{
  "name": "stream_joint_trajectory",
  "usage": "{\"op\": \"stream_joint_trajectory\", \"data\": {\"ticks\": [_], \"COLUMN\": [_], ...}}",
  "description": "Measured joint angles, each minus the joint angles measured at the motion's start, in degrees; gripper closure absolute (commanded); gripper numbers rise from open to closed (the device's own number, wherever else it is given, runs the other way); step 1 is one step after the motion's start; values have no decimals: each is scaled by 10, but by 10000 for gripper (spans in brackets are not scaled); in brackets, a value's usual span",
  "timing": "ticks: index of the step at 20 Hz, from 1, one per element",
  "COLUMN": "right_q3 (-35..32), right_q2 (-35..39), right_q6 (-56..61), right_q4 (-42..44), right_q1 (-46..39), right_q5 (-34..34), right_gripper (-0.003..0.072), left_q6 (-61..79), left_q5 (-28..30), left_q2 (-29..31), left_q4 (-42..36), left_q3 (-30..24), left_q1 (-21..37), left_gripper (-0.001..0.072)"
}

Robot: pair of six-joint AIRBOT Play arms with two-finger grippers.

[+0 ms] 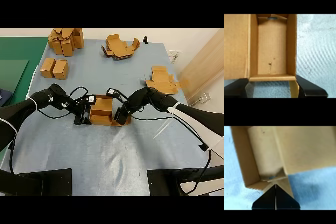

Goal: Fold the box.

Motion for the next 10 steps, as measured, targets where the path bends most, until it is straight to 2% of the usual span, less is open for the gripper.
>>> {"op": "stream_joint_trajectory", "data": {"ticks": [5, 10], "right_q3": [0, 0], "right_q2": [5, 6], "right_q6": [36, 44], "right_q4": [12, 24], "right_q1": [-16, 6], "right_q5": [-38, -57], "right_gripper": [683, 683], "left_q6": [0, 0], "left_q5": [0, 0], "left_q2": [0, 0], "left_q4": [0, 0], "left_q3": [0, 0], "left_q1": [0, 0], "left_gripper": [612, 612]}}
